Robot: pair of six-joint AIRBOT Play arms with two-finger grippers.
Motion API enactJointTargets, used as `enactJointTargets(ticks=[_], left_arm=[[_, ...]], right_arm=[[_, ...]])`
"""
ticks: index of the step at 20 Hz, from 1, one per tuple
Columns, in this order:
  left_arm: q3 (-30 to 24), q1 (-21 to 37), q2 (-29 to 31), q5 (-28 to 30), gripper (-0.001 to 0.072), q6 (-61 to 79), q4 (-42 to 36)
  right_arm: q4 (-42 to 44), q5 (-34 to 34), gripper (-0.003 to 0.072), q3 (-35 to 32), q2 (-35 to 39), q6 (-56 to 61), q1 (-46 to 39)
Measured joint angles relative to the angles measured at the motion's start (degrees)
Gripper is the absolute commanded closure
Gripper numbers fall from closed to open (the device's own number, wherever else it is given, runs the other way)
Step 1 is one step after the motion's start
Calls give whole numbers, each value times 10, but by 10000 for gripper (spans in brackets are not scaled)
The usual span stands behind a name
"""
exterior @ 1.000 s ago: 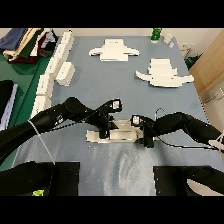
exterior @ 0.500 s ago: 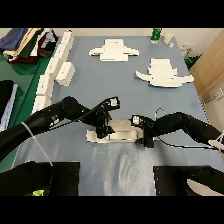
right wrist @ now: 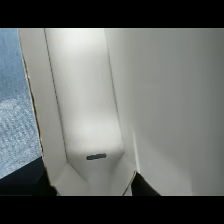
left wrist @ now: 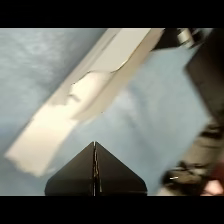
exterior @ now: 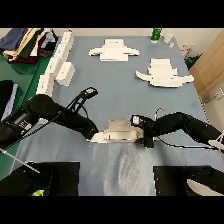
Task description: Fold the box.
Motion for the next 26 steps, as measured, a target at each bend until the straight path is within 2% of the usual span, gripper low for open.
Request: enactJointTargets(ticks=[3,7,11,17,26], left_arm=[[-2,-18,-59,56,695,-35,-104],[5,-23,-151,146,695,-14,-247],[8,-22,-209,217,695,-3,-324],[9,-21,-274,222,695,-66,-330],[13,-18,-293,196,695,-112,-297]], right_arm=[[0,0,286,0,0,0,0],[0,0,285,0,0,0,0],[0,0,285,0,0,0,0],[0,0,286,0,0,0,0],[0,-1,286,0,0,0,0]])
